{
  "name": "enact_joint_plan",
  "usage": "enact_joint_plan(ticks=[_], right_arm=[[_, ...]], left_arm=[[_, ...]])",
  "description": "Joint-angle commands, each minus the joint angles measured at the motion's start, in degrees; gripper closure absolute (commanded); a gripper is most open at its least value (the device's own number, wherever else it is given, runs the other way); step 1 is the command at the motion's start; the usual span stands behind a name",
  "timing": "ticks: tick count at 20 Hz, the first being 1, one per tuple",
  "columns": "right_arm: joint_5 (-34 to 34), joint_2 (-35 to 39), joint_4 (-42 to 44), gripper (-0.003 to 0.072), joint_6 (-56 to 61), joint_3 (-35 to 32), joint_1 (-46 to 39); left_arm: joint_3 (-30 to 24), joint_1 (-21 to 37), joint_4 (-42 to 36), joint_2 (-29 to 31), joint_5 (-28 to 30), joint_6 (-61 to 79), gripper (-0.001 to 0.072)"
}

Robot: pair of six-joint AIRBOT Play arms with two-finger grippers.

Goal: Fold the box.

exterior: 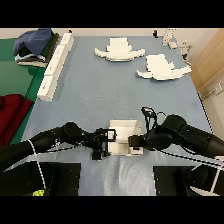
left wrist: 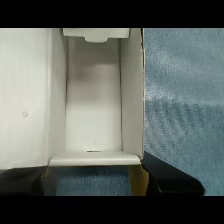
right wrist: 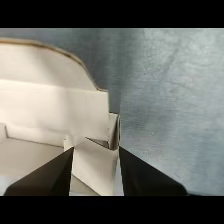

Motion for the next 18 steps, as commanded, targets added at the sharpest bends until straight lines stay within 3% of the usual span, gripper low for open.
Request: enact_joint_plan(ticks=[1,8,9,11,12,13,18], right_arm=[[-4.90,-6.86,-7.67,0.0261,10.16,5.44,5.01],[-8.52,-13.09,-8.26,0.0268,15.47,7.91,6.71],[-8.37,-13.27,-8.26,0.0302,15.82,7.91,6.71],[-8.39,-13.53,-8.26,0.0469,15.76,7.91,6.71],[-8.41,-13.55,-8.26,0.0618,15.74,7.91,6.71],[-8.41,-13.55,-8.26,0.0687,15.76,7.91,6.71],[-8.41,-13.55,-8.26,0.0689,15.76,7.91,6.71]], left_arm=[[0.04,-0.02,0.02,0.02,0.00,0.00,0.0258],[0.04,-0.02,0.02,0.02,0.02,0.00,0.0258],[0.07,-0.02,0.02,0.02,0.00,0.00,0.0258],[0.07,-0.02,0.02,0.02,0.02,0.00,0.0258],[0.04,-0.02,0.02,0.02,0.02,0.00,0.0258],[0.07,-0.02,0.02,0.02,0.02,0.00,0.0258],[0.04,-0.02,0.02,0.02,0.00,0.00,0.0258]])
